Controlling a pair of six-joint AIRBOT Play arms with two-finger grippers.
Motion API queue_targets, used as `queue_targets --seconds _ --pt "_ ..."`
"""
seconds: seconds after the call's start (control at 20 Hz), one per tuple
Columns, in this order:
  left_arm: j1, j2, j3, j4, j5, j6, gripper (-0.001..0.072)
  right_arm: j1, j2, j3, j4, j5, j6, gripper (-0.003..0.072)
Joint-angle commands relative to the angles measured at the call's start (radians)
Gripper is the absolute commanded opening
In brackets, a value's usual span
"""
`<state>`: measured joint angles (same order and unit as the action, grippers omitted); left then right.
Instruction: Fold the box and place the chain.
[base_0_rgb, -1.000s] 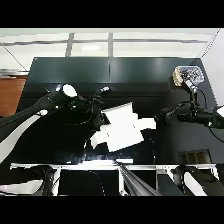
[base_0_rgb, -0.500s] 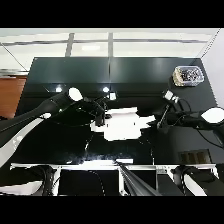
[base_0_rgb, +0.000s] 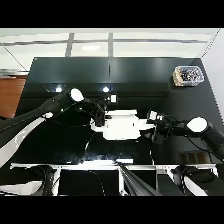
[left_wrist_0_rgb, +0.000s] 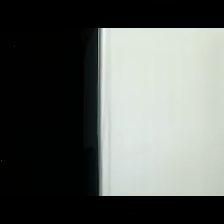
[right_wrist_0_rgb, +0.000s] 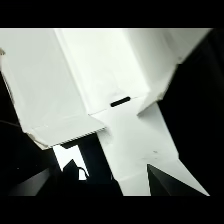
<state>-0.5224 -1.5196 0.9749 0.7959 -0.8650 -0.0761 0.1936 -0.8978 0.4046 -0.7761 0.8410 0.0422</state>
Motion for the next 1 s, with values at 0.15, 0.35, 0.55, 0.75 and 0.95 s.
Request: queue_targets --seconds 0.15,0.35,0.55,0.75,0.95 --pt "0.000 -0.001 0.000 0.008 -0.003 0.002 0.0027 0.116 -0.074 -0.008 0.002 -0.028 -0.040 0.0628" --pt "0.000 -0.001 0.000 0.008 -0.003 0.002 0.0027 0.172 -0.094 -0.007 0.081 -0.148 -0.040 0.0628" --pt "0.000 -0.001 0.000 0.007 -0.003 0.002 0.0027 0.175 -0.093 0.045 0.075 -0.173 -0.069 0.0628" --pt "0.000 -0.001 0.001 0.007 -0.003 0.002 0.0027 0.174 -0.093 0.115 0.066 -0.195 -0.103 0.0628" --pt "0.000 -0.001 0.000 0.007 -0.003 0.002 0.0027 0.174 -0.100 0.118 0.069 -0.218 -0.133 0.0628"
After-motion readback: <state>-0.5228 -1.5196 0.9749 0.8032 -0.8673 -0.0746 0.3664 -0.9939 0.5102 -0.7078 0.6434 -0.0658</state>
